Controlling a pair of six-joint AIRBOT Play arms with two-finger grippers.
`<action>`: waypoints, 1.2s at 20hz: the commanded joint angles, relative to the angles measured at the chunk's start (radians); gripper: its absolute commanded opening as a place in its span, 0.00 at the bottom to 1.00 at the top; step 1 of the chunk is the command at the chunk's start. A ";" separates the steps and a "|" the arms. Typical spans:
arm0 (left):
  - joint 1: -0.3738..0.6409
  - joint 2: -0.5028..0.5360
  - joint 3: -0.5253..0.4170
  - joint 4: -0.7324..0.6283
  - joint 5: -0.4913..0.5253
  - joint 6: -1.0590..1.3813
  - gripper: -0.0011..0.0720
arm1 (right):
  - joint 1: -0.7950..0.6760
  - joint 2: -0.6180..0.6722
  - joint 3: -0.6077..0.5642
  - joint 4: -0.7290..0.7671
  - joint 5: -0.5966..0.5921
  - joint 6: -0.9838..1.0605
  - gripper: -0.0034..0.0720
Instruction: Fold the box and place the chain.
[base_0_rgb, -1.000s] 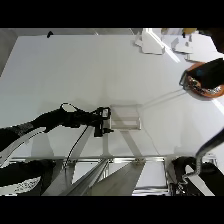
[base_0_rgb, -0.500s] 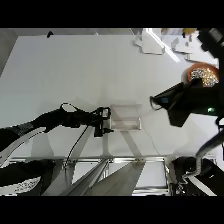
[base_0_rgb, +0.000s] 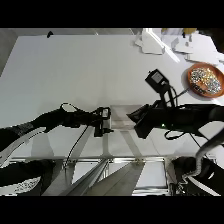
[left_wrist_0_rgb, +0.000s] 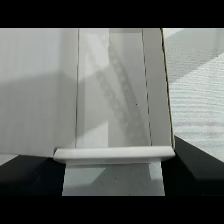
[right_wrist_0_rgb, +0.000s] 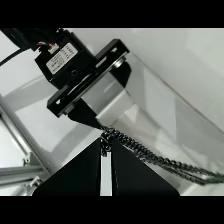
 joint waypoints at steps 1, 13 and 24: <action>0.000 0.001 0.000 0.000 0.000 0.000 0.30 | 0.083 -0.051 -0.086 0.011 -0.149 0.004 0.07; 0.000 0.001 0.000 0.000 0.000 0.000 0.30 | 0.082 -0.261 -0.061 0.010 -0.092 0.006 0.29; 0.000 0.001 0.000 0.000 0.000 0.000 0.30 | -0.397 -0.220 0.159 -0.345 0.343 0.066 0.10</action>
